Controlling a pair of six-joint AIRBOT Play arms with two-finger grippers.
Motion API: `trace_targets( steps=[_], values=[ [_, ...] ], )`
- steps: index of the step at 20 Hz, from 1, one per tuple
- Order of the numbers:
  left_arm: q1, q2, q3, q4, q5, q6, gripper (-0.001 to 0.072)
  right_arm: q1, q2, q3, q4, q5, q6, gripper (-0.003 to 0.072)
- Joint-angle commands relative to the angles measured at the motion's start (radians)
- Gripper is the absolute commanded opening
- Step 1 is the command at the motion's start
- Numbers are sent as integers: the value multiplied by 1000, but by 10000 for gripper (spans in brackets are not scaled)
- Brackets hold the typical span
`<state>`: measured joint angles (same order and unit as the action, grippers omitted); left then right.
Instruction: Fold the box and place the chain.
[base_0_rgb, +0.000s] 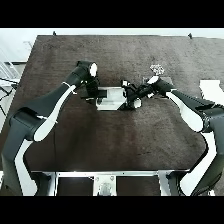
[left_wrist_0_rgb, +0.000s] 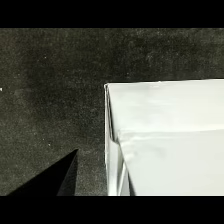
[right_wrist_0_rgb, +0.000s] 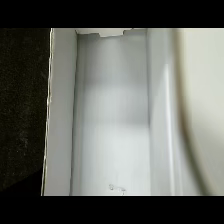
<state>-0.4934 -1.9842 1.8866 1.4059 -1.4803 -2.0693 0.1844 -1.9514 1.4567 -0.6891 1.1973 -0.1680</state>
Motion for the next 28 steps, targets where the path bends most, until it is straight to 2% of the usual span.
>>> trace_targets(
  steps=[1, 5, 11, 12, 14, 16, 17, 21, 22, 23, 24, 25, 26, 27, 28],
  values=[
    [0, -1, 1, 5, -3, 1, 355, 0, 0, 0, 0, 0, 0, 579],
    [-3, -23, 8, -1, -18, 9, 353, 0, 0, 0, 0, 0, 0, 578],
    [-17, -44, 79, 24, -43, 27, 345, 0, 0, 0, 0, 0, 0, 579],
    [-17, -44, 84, 23, -41, 27, 275, 0, 0, 0, 0, 0, 0, 579],
    [-17, -44, 84, 23, -43, 24, 225, 0, 0, 0, 0, 0, 0, 579],
    [-17, -44, 84, 23, -42, 17, 105, 0, 0, 0, 0, 0, 0, 579],
    [-17, -44, 84, 22, -39, 17, 21, 0, 0, 0, 0, 0, 0, 579],
    [-17, -44, 84, 19, -32, 18, 22, 0, 0, 0, 0, 0, 0, 579],
    [-17, -44, 84, 13, -25, 29, 135, 0, 0, 0, 0, 0, 0, 579],
    [-17, -44, 84, 4, -31, 28, 314, 0, 0, 0, 0, 0, 0, 579],
    [-17, -43, 84, 5, -34, 28, 386, 0, 0, 0, 0, 0, 0, 579],
    [-17, -40, 85, 4, -45, 30, 389, 0, 0, 0, 0, 0, 0, 579],
    [-17, -35, 85, 4, -50, 47, 464, 0, 0, 0, 0, 0, 0, 579],
    [-17, -29, 86, 5, -54, 62, 495, 0, 0, 0, 0, 0, 0, 579],
    [-17, -19, 86, 5, -55, 72, 495, 0, 0, 0, 0, 0, 0, 579]
  ],
)
